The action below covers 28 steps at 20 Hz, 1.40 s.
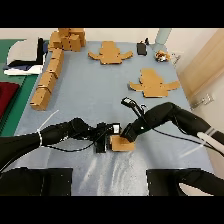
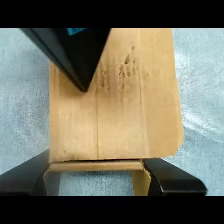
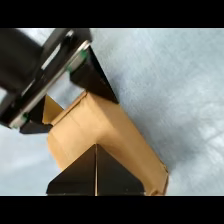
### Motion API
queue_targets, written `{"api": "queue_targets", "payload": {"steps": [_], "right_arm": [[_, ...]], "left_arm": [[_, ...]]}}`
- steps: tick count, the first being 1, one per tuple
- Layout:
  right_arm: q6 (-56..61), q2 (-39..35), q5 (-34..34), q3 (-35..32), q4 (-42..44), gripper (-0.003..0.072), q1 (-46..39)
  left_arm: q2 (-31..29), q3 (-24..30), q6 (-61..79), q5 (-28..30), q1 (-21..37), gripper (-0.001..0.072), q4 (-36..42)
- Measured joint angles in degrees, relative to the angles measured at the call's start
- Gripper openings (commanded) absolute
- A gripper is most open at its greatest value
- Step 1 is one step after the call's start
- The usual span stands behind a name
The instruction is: Fold the box.
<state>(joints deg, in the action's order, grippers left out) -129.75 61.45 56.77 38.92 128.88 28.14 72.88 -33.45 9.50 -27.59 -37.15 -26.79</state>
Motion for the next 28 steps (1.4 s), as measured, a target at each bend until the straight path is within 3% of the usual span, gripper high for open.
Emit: {"api": "queue_targets", "payload": {"steps": [8, 13, 18, 19, 20, 28], "right_arm": [[6.8, -13.03, -15.69, -8.2, -18.75, 0.0, 14.23], [9.46, -19.67, -19.54, -11.74, -26.69, 0.0015, 20.83], [9.94, -20.87, -20.35, -13.18, -29.92, 0.0323, 22.84], [9.77, -20.9, -20.28, -13.27, -30.25, 0.0327, 22.97], [9.35, -20.96, -19.98, -13.33, -30.36, 0.0392, 23.12], [6.32, -21.11, -18.88, -13.49, -35.43, 0.0428, 24.48]], "left_arm": [[0.0, 0.0, 0.0, 0.0, 0.0, 0.0392, -0.02], [-0.02, 0.0, 0.0, 0.0, 0.0, 0.0392, -0.02], [0.0, 0.0, 0.02, 0.0, 0.0, 0.0392, -0.02], [0.0, 0.0, 0.02, 0.0, 0.0, 0.0392, 0.0], [0.0, 0.0, 0.0, -0.02, 0.0, 0.0391, -0.02], [0.0, 0.0, 0.02, -0.02, 0.0, 0.0392, -0.02]]}}
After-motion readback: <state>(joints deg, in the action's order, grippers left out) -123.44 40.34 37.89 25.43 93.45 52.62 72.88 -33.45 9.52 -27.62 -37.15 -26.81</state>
